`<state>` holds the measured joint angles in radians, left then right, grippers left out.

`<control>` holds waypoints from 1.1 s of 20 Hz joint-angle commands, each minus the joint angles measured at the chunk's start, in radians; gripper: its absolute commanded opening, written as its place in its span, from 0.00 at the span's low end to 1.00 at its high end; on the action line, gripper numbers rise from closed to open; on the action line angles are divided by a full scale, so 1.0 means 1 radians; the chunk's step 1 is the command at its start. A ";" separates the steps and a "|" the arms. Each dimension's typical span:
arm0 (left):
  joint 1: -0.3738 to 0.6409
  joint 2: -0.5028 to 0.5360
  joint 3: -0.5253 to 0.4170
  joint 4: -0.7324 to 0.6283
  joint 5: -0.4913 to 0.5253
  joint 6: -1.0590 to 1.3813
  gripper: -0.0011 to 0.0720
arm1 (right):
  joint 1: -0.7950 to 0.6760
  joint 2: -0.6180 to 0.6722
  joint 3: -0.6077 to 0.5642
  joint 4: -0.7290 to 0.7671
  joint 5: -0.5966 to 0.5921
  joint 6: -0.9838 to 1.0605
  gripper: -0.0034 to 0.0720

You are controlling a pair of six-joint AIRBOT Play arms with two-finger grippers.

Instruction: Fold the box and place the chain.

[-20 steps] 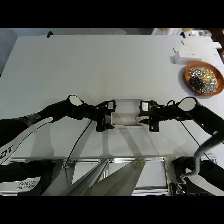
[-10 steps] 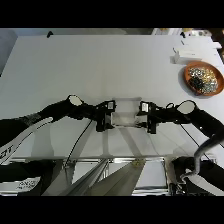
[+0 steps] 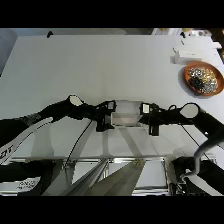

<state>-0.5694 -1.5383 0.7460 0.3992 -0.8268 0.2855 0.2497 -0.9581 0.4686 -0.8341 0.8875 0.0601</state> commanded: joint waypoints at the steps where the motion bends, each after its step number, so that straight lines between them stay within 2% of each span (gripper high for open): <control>1: 0.001 0.000 0.000 0.001 0.000 0.002 0.38 | -0.103 0.132 0.001 -0.163 0.067 0.389 0.07; 4: 0.001 0.000 0.000 0.001 0.000 0.002 0.38 | -0.269 0.183 0.001 -0.190 0.045 0.637 0.07; 8: 0.001 0.000 0.000 0.001 0.000 0.002 0.38 | -0.423 0.137 -0.002 -0.169 0.019 0.925 0.07; 12: 0.001 0.000 0.000 0.001 0.000 0.002 0.38 | -0.425 -0.042 -0.023 -0.029 0.064 0.923 0.07; 17: 0.001 0.000 0.000 0.001 0.000 0.002 0.38 | -0.334 -0.227 -0.023 0.060 0.112 0.873 0.07; 22: 0.001 0.000 0.000 0.001 0.000 0.002 0.38 | -0.266 -0.266 -0.023 0.145 0.119 0.817 0.07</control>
<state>-0.5694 -1.5383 0.7460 0.4000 -0.8268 0.2878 -0.0490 -1.1957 0.4469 -0.7467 0.9924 0.9058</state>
